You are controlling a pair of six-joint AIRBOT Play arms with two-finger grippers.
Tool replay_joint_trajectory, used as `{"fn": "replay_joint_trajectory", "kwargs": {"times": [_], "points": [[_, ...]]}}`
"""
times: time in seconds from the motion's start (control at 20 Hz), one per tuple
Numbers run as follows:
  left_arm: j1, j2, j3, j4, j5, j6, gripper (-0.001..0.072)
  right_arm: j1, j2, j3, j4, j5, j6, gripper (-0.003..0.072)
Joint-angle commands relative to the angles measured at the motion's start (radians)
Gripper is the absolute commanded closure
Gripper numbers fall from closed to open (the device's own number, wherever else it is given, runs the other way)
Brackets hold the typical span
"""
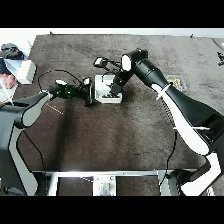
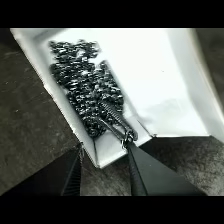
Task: Fold the box and place the chain.
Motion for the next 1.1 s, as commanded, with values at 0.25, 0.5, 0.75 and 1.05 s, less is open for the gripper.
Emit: {"fn": "replay_joint_trajectory", "kwargs": {"times": [0.25, 0.5, 0.75, 1.05], "points": [[0.0, 0.001, 0.0, -0.001, 0.003, 0.0, 0.0236, 0.016, 0.004, 0.002, -0.075, -0.072, 0.059, 0.0357], [0.0, 0.001, 0.0, 0.0, 0.01, 0.0, 0.0236, 0.024, 0.003, -0.005, 0.0, -0.089, 0.069, 0.0358], [-0.002, 0.001, 0.0, -0.001, 0.007, 0.0, 0.0236, 0.005, -0.002, -0.006, 0.072, -0.062, 0.028, 0.0359], [-0.002, 0.001, 0.0, -0.001, 0.008, 0.0, 0.0236, -0.005, -0.002, -0.006, 0.084, -0.055, 0.022, 0.0705]]}}
